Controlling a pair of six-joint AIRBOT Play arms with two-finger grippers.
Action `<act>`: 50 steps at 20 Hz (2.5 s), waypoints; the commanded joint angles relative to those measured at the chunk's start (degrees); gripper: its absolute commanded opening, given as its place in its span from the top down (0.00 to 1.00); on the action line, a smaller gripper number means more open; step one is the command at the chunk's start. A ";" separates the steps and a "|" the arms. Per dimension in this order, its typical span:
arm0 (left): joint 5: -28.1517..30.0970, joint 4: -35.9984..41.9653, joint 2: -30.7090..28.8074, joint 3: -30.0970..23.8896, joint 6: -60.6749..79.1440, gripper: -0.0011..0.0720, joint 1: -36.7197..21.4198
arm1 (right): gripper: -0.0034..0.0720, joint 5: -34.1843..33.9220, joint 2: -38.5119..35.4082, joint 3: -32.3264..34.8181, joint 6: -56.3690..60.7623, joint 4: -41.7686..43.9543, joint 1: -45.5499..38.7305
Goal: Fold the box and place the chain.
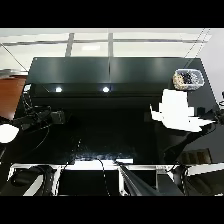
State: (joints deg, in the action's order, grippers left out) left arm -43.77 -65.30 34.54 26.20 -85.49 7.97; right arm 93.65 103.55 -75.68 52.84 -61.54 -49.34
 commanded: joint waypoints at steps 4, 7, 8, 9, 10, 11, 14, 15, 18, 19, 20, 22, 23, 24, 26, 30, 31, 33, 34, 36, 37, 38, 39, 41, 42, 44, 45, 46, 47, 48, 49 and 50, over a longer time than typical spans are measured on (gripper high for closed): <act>0.35 -0.09 0.04 -0.02 0.02 0.01 0.00 | 0.93 1.86 -2.14 0.00 -0.37 7.78 0.31; 0.33 0.02 0.04 -0.02 0.00 0.01 0.00 | 0.93 2.56 -4.70 0.17 -0.37 11.47 0.31; 0.35 0.02 0.04 -0.02 0.00 0.01 0.00 | 0.93 2.58 -5.86 0.68 -0.37 12.96 0.31; 0.44 0.02 0.04 -0.02 0.00 0.01 0.00 | 0.93 2.56 -7.21 1.57 -0.48 14.19 0.31; 0.66 0.02 0.04 -0.02 0.00 0.01 0.00 | 0.93 2.56 -8.57 2.99 -1.18 15.76 0.31; 0.92 0.02 0.04 -0.02 0.00 0.01 0.00 | 0.93 2.56 -9.84 4.74 -2.25 18.43 0.31; 1.07 2.71 0.04 -0.02 -0.22 0.01 0.00 | 0.92 3.48 -12.17 10.10 -3.41 24.11 1.90; 1.20 3.61 0.04 -0.02 -0.22 0.01 0.00 | 0.93 3.78 -12.70 11.32 -3.37 24.70 3.26; 1.27 4.81 0.04 -0.02 -0.20 0.02 0.02 | 0.93 3.56 -15.15 14.27 -2.97 25.07 9.70; 1.27 4.81 0.04 -0.02 -0.20 0.02 0.02 | 0.93 3.13 -15.96 14.40 -2.08 25.00 11.91; 1.27 4.92 0.04 -0.02 -0.20 0.02 0.02 | 0.93 2.34 -17.00 14.40 -1.29 25.03 14.19; 1.25 6.05 0.04 -0.02 -0.09 0.02 0.02 | 0.93 0.13 -19.28 14.51 -0.20 24.98 18.56; 1.22 6.60 0.04 -0.02 0.04 0.02 0.02 | 0.93 -1.40 -20.52 14.84 0.90 24.98 20.74; 1.25 6.93 0.04 -0.02 0.04 0.02 0.02 | 0.93 -2.95 -21.92 15.47 1.44 24.98 23.23; 1.27 7.43 0.07 -0.02 0.07 0.02 0.02 | 0.93 -6.73 -24.92 17.73 2.71 24.98 28.11; 1.07 7.96 0.24 -0.02 0.04 0.02 0.02 | 0.92 -15.76 -31.95 24.68 4.07 24.94 39.87; 1.07 7.96 0.55 -0.02 0.22 0.02 0.04 | 0.92 -18.29 -33.35 26.51 4.66 24.85 42.82; 1.03 8.28 1.86 -0.02 0.26 0.02 0.04 | 0.93 -23.02 -35.56 30.18 6.49 24.83 47.43; 0.98 9.11 2.67 -0.02 0.79 0.02 0.04 | 0.92 -24.87 -36.52 31.95 6.86 24.74 49.29; 1.05 12.07 4.72 -0.02 4.35 0.02 0.92 | 0.92 -28.24 -38.47 35.78 8.55 24.46 52.63; 1.42 13.33 6.08 -0.02 5.90 0.02 2.05 | 0.93 -30.01 -39.52 37.86 8.96 24.44 54.42; 2.05 14.47 7.43 -0.02 7.28 0.02 3.23 | 0.93 -31.63 -40.41 39.67 9.40 24.46 56.15; 2.86 15.52 8.92 -0.02 8.02 0.02 4.31 | 0.93 -33.46 -41.55 41.35 9.57 24.48 58.01; 2.71 18.38 11.82 -0.02 8.09 0.02 4.98 | 0.93 -36.65 -44.35 42.93 8.46 24.44 61.31; 1.62 19.74 13.38 -0.02 8.33 0.02 4.74 | 0.93 -37.35 -45.81 42.99 7.74 24.17 62.42; -0.87 22.64 17.07 -0.02 9.55 0.02 4.24 | 0.93 -37.57 -49.03 42.99 8.17 22.43 63.06; -2.05 25.35 19.02 -0.02 11.43 0.02 4.24 | 0.93 -37.66 -50.58 42.99 8.90 21.05 63.06; -3.34 29.03 21.33 -0.02 15.21 0.02 4.24 | 0.93 -37.88 -51.95 43.01 8.74 20.11 63.08; -4.59 32.39 23.58 -0.02 18.78 0.02 4.24 | 0.93 -38.18 -52.96 43.04 8.59 18.99 63.08; -5.73 36.06 25.94 -0.02 22.67 0.02 4.24 | 0.93 -38.27 -53.88 43.08 8.17 17.49 63.10; -6.75 39.21 28.06 -0.02 26.51 0.02 4.24 | 0.93 -38.16 -54.60 43.25 8.17 16.48 63.10; -8.24 42.38 30.27 -0.02 31.15 0.02 4.24 | 0.93 -37.81 -55.28 43.36 8.13 15.72 63.10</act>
State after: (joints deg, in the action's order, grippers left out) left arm -47.57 -33.26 59.09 26.22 -65.78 12.19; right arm 56.42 50.98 -32.71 61.21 -42.44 13.37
